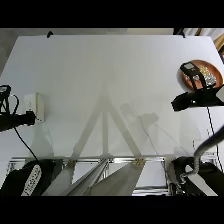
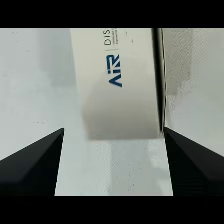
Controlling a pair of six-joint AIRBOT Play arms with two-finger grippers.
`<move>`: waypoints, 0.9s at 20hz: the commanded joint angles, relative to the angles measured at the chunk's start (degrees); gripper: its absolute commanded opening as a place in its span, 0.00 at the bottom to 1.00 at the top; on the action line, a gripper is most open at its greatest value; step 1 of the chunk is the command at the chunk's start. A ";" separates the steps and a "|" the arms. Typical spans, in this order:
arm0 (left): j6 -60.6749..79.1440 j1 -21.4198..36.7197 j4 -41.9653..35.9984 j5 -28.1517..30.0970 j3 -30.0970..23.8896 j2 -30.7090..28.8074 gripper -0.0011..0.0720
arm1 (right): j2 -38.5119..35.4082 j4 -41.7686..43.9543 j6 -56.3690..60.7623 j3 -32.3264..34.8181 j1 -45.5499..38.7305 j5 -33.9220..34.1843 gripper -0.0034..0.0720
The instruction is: Fold the box and place the chain.
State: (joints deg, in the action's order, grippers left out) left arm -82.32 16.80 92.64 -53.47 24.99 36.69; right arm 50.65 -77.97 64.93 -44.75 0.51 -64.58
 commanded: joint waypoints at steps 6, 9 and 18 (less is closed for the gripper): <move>-0.22 -0.04 -3.76 -12.68 -0.02 -14.91 0.97 | 0.00 0.02 -0.02 -0.04 -0.04 -0.35 0.07; -0.22 -0.04 -5.88 -13.79 -0.02 -16.17 0.97 | 0.00 0.02 -0.02 -0.04 -0.04 -0.35 0.07; -0.17 -0.11 -9.73 -14.88 -0.02 -16.15 0.97 | 0.00 0.02 -0.04 -0.07 -0.04 -0.35 0.07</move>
State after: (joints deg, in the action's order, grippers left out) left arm -82.52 16.73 83.99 -68.12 24.99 20.67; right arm 50.63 -77.97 64.90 -44.75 0.51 -64.90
